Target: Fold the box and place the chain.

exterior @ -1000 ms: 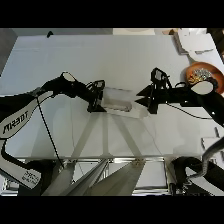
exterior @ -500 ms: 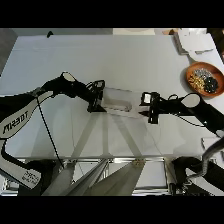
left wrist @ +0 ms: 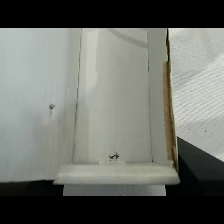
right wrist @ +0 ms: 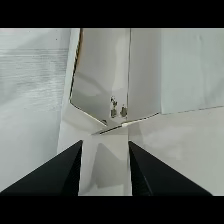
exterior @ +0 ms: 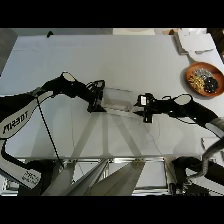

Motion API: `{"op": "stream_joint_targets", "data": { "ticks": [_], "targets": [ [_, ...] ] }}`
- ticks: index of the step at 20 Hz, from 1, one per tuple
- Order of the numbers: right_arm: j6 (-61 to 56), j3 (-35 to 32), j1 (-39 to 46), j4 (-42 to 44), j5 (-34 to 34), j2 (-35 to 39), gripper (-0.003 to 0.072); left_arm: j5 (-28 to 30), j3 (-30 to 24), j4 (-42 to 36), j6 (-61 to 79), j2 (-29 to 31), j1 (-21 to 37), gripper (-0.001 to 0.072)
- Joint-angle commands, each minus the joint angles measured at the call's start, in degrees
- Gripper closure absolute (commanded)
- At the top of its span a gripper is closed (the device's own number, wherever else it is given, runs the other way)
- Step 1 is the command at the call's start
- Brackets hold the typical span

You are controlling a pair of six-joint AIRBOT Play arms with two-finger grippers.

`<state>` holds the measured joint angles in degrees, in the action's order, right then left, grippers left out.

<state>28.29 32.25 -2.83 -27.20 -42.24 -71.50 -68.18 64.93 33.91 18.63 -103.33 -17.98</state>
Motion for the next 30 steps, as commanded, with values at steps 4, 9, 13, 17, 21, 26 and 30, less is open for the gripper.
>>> {"op": "stream_joint_targets", "data": {
  "ticks": [4,9,13,17,21,26,30],
  "targets": [
    [6.8,0.0,-0.1,10.2,-0.2,-2.5,0.0391,0.0,0.1,0.0,0.0,0.0,0.0,0.0342],
    [6.8,0.0,-0.1,10.1,-0.8,-2.5,0.0421,0.0,0.1,0.0,0.0,0.0,0.0,0.0342],
    [6.8,0.0,-0.1,10.1,-1.9,-2.6,0.0471,0.0,0.1,0.0,0.0,0.0,0.0,0.0342],
    [6.8,0.0,-0.1,10.1,-1.8,-2.6,0.0575,0.0,0.1,0.0,0.0,0.0,0.0,0.0342],
    [10.0,0.0,-0.1,12.7,-1.9,-3.3,0.0650,0.0,0.1,0.0,0.0,0.0,0.0,0.0342],
    [10.2,0.0,-0.1,15.3,-2.1,-4.7,0.0651,0.0,0.1,0.0,0.0,0.0,0.0,0.0342],
    [10.2,0.0,-0.1,15.9,-2.9,-4.9,0.0653,0.0,0.1,0.0,0.0,0.0,0.0,0.0342]
  ]
}}
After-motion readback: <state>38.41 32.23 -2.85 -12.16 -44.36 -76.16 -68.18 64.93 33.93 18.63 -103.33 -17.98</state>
